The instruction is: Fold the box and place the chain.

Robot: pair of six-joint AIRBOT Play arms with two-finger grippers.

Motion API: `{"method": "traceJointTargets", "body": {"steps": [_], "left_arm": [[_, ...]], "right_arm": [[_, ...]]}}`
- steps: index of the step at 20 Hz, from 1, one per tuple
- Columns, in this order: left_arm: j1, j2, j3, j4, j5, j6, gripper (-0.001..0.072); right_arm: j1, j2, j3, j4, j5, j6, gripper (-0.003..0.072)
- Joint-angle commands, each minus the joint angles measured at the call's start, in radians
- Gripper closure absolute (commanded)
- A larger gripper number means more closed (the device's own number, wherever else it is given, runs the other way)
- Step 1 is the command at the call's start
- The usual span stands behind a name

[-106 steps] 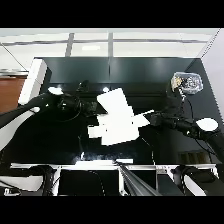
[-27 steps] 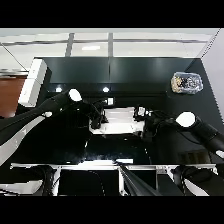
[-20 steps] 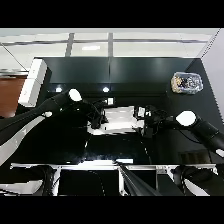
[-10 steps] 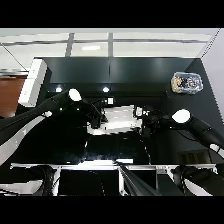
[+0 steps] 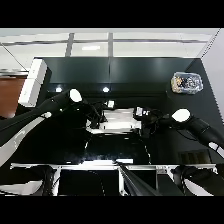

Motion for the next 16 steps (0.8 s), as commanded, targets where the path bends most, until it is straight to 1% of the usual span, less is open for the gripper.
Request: {"method": "traceJointTargets", "body": {"steps": [1, 2, 4, 9, 13, 16], "left_arm": [[-0.021, 0.015, 0.0, 0.045, 0.064, 0.016, 0.068], [-0.021, 0.015, 0.0, 0.043, 0.083, 0.016, 0.068], [-0.021, 0.015, 0.0, 0.042, 0.087, 0.016, 0.068], [-0.021, 0.015, 0.0, 0.042, 0.085, 0.016, 0.0679], [-0.021, 0.015, 0.0, 0.042, 0.085, 0.016, 0.0679], [-0.021, 0.015, 0.001, 0.042, 0.08, 0.016, 0.0679]], "right_arm": [[0.0, -0.001, 0.001, 0.021, 0.023, -0.005, -0.0033], [0.0, -0.001, 0.001, 0.021, 0.025, -0.005, -0.0033], [0.0, -0.003, 0.0, 0.02, 0.026, -0.005, -0.0033], [-0.001, -0.012, 0.001, 0.019, -0.058, -0.01, -0.0033], [-0.001, -0.011, 0.001, 0.019, -0.052, -0.01, -0.0033], [-0.006, -0.01, 0.007, -0.016, -0.032, -0.01, -0.0033]]}}
